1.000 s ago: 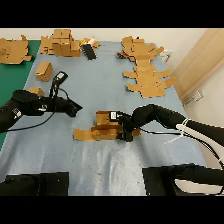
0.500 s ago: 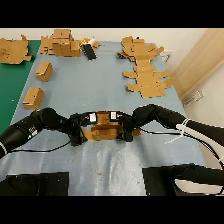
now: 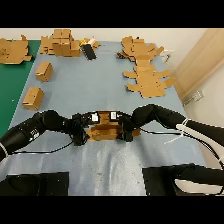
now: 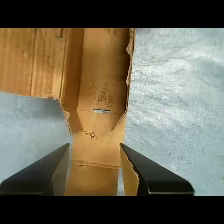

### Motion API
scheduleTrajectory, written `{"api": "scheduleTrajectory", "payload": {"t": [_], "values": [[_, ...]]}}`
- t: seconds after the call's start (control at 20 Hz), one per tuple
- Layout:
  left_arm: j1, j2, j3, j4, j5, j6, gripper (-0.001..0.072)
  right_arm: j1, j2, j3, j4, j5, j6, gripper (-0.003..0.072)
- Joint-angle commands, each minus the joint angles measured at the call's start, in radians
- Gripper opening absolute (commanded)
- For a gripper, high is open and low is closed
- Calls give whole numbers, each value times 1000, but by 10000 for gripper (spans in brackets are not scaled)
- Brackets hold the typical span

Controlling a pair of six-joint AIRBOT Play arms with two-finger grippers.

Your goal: Fold the box.

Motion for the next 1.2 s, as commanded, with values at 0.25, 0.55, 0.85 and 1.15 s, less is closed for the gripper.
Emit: {"api": "scheduleTrajectory", "payload": {"t": [0.25,0.55,0.85,1.15], "values": [[278,51,-164,-418,-195,467,512,0,0,0,0,0,0,499],[251,19,-153,-470,-122,484,666,0,0,0,-3,0,0,499],[248,11,-144,-498,-107,484,666,0,0,0,-3,0,0,499],[136,-54,-106,-472,23,484,665,0,0,0,-3,1,0,499]]}}
